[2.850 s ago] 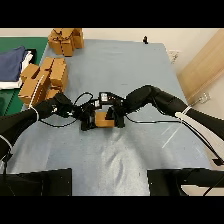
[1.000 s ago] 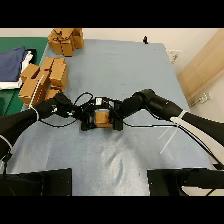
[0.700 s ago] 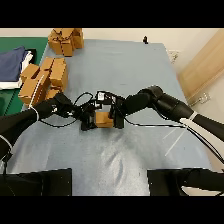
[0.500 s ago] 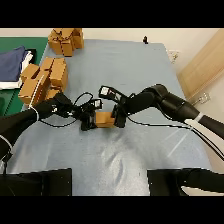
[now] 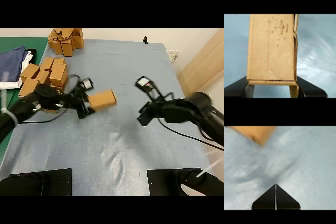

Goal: Fold the box.

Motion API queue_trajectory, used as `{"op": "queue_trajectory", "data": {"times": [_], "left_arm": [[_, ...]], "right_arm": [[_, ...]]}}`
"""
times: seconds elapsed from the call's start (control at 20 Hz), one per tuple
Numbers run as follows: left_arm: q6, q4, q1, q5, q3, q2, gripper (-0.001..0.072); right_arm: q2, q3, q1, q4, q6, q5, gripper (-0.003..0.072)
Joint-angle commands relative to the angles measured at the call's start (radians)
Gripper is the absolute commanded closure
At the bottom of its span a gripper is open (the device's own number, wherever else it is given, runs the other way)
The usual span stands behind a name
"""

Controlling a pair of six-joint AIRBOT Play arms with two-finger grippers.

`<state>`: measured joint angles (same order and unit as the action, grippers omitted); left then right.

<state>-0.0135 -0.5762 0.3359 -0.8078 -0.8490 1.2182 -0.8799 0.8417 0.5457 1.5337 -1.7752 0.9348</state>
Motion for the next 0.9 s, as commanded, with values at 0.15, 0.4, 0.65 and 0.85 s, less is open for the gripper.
{"op": "queue_trajectory", "data": {"times": [0.15,0.4,0.65,0.85], "left_arm": [[-0.700,-0.292,-0.373,0.088,-0.002,-0.270,0.0704],[-0.964,-0.410,-0.522,-0.073,0.047,-0.290,0.0706],[-1.179,-0.522,-0.455,0.139,0.142,-0.289,0.0706],[-1.244,-0.600,-0.380,0.211,0.151,-0.240,0.0706]], "right_arm": [[0.244,-0.147,-0.117,-0.162,0.130,-0.014,0.0683],[0.256,-0.187,-0.141,-0.151,0.130,-0.048,0.0683],[0.256,-0.187,-0.141,-0.148,0.130,-0.063,0.0683],[0.256,-0.187,-0.141,-0.134,0.138,-0.063,0.0683]]}}
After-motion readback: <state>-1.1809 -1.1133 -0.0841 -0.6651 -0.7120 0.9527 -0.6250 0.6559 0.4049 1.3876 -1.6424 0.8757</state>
